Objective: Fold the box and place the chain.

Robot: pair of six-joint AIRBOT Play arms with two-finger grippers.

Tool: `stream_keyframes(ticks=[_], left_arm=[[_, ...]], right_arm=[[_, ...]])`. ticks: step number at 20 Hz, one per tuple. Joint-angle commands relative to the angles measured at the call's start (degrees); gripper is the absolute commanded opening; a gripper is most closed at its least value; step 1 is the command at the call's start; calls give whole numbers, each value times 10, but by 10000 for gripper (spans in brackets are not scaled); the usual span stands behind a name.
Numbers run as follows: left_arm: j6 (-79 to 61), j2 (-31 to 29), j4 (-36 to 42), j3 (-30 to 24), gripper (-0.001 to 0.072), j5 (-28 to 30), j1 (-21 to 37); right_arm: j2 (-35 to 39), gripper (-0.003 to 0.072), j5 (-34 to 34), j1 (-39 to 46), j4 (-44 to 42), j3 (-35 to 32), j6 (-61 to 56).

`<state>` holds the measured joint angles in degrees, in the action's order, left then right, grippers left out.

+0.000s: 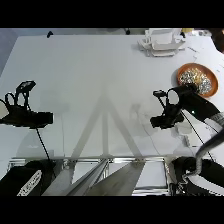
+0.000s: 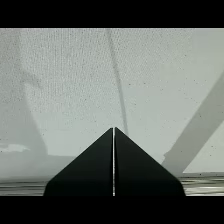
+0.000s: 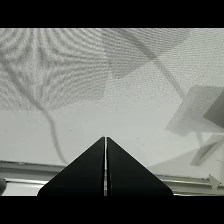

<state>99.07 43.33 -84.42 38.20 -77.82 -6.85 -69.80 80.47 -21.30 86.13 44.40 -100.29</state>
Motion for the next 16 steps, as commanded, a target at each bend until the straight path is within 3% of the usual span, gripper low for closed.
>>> stream_keyframes(ticks=[1, 10, 13, 16], left_arm=[[0, 0, 0, 0, 8, 0, 1], [0, 0, 0, 0, 8, 0, 1], [0, 0, 0, 0, 8, 0, 1], [0, 0, 0, 0, 8, 0, 1]], right_arm=[[0, 11, 0, -1, 0, 0, 0], [0, 11, 0, -1, 0, 0, 0], [0, 12, -80, -1, 8, 0, -9], [0, 12, -142, -1, -43, 0, -8]])
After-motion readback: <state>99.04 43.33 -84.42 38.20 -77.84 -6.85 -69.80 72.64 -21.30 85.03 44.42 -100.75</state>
